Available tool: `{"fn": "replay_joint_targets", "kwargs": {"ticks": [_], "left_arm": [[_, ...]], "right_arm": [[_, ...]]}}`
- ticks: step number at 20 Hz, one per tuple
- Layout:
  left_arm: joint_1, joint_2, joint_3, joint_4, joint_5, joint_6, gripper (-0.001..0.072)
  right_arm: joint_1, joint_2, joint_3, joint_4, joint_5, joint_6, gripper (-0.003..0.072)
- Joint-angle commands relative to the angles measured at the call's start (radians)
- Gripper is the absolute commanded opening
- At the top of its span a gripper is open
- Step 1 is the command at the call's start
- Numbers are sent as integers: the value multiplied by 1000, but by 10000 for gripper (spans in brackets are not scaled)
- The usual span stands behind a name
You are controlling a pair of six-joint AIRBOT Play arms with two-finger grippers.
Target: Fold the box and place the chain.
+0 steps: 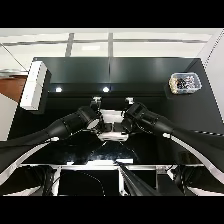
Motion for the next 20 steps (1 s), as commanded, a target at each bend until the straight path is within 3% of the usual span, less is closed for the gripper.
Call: {"fn": "replay_joint_targets", "kwargs": {"ticks": [1,2,7,8,9,12,13,14,15,20], "left_arm": [[0,0,0,0,0,0,32],[0,0,0,0,0,0,32],[0,0,0,0,0,0,33],[0,0,0,0,0,0,32],[0,0,0,0,0,0,32],[0,0,0,0,0,0,32],[0,0,0,0,0,0,32],[0,0,0,0,0,0,33],[0,0,0,0,0,0,32],[0,0,0,0,0,0,32]], "right_arm": [[1,-1,1,1,-2,-1,77],[1,-1,1,1,-5,-1,33],[0,0,1,1,-11,0,38],[0,0,1,0,-20,0,220],[0,0,1,0,-30,0,333],[0,0,1,0,-42,-1,331],[0,0,1,0,-42,-3,272],[1,0,1,1,-41,-17,139],[1,0,1,1,-42,-32,54],[0,0,1,5,-41,-35,36]]}}
